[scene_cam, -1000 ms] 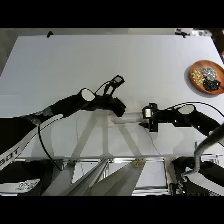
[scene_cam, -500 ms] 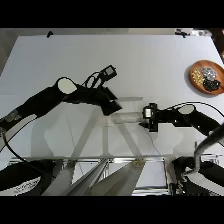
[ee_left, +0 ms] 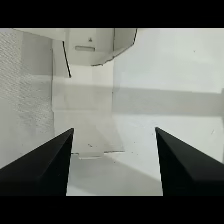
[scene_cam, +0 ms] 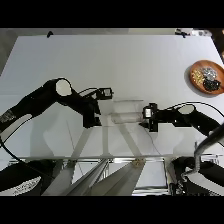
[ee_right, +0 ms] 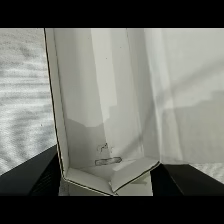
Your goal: Fold the box and place the chain.
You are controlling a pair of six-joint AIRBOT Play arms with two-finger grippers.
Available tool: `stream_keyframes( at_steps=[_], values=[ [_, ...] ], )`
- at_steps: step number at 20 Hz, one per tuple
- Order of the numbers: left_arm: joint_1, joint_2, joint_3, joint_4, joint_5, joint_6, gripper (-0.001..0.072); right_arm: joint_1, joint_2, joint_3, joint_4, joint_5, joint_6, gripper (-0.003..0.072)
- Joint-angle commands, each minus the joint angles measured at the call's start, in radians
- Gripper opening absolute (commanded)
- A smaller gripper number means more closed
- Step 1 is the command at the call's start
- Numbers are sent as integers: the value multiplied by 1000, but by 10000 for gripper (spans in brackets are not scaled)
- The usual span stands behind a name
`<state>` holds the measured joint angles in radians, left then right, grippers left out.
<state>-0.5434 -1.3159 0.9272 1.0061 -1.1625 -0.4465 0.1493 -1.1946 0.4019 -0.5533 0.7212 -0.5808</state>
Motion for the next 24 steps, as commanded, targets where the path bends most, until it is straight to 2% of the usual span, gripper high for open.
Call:
stream_keyframes(
  at_steps=[1, 4, 6, 9, 13, 18, 22, 24],
  values=[
    [-20, -15, -20, 34, 53, 66, 487, 0, 0, 0, 0, 0, 0, 461],
    [-39, -32, -43, 0, 126, 91, 476, 0, 0, 0, 0, 0, 0, 461],
    [-60, -41, -55, -53, 210, 96, 414, 0, 0, 0, 0, 0, 0, 461],
    [-69, -63, -72, -140, 327, 142, 411, 0, 0, 0, 0, 0, 0, 461],
    [-68, -92, -84, -142, 343, 153, 398, 0, 0, 0, 0, 0, 0, 461],
    [-66, -84, -194, -197, 344, 127, 365, 0, 0, 0, 0, 0, 0, 461],
    [-50, -19, -226, -321, 366, 190, 368, 0, 0, 0, 0, 0, 0, 461],
    [-22, 15, -235, -341, 364, 201, 368, 0, 0, 0, 0, 0, 0, 461]
  ],
)
